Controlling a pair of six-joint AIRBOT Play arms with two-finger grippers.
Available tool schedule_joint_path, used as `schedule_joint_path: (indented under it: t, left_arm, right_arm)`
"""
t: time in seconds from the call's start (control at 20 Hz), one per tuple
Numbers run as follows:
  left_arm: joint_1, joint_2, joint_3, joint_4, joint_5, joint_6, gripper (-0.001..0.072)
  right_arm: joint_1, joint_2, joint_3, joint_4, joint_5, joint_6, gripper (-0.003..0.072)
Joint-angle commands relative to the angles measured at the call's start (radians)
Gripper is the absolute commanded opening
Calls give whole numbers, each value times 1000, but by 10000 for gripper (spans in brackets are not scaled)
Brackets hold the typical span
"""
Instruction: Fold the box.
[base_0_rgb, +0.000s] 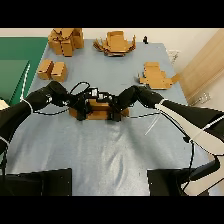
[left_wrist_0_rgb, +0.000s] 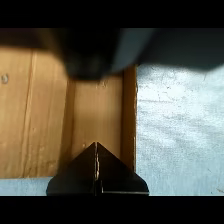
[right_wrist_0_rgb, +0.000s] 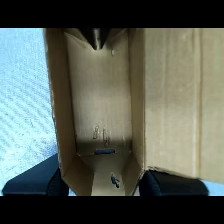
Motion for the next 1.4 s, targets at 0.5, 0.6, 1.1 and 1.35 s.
schedule_joint_path:
  t: [0.5,0.6,1.1,1.35]
  left_arm:
    - [529,231,-43,100,-168,-774,9]
    - [548,141,-54,92,-245,-857,10]
    - [303,-142,-47,-134,-179,-863,11]
    - [309,-140,29,-209,-285,-816,15]
  right_arm:
    - [0,1,0,-20,0,2,514]
    - [0,1,1,-20,1,2,514]
    - [0,1,1,-19,1,1,514]
    - [0,1,0,-20,1,1,514]
